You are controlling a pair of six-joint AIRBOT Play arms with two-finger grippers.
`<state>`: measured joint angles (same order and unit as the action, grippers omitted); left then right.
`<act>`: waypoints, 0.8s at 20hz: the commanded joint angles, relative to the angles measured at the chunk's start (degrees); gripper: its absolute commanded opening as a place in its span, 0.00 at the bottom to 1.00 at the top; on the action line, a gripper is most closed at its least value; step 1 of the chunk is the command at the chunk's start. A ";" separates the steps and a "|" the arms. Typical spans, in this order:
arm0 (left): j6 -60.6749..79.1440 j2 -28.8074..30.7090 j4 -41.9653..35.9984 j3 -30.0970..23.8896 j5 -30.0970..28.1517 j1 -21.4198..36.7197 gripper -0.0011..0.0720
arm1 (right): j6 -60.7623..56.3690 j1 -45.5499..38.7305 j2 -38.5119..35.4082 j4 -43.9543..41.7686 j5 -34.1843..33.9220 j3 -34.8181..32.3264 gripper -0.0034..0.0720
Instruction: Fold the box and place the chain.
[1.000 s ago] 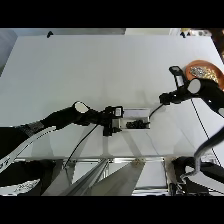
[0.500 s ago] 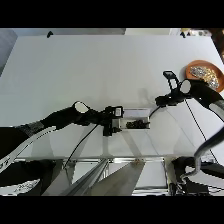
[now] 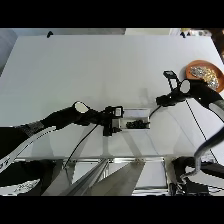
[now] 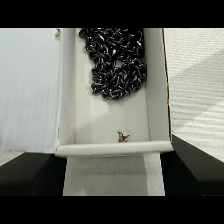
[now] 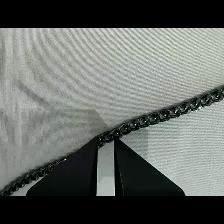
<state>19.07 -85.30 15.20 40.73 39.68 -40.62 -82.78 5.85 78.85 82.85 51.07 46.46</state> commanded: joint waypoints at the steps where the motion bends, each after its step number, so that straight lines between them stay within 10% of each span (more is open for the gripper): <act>1: 0.02 0.02 0.02 0.00 -0.02 0.04 0.30 | -0.61 1.53 0.02 1.25 2.34 -0.04 0.08; 16: 0.02 0.02 0.02 0.00 -0.02 0.04 0.30 | -1.88 2.75 -8.79 4.98 6.86 -0.04 0.07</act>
<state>19.07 -85.30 15.20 40.71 39.68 -40.62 -84.64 8.56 72.97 87.09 57.78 46.33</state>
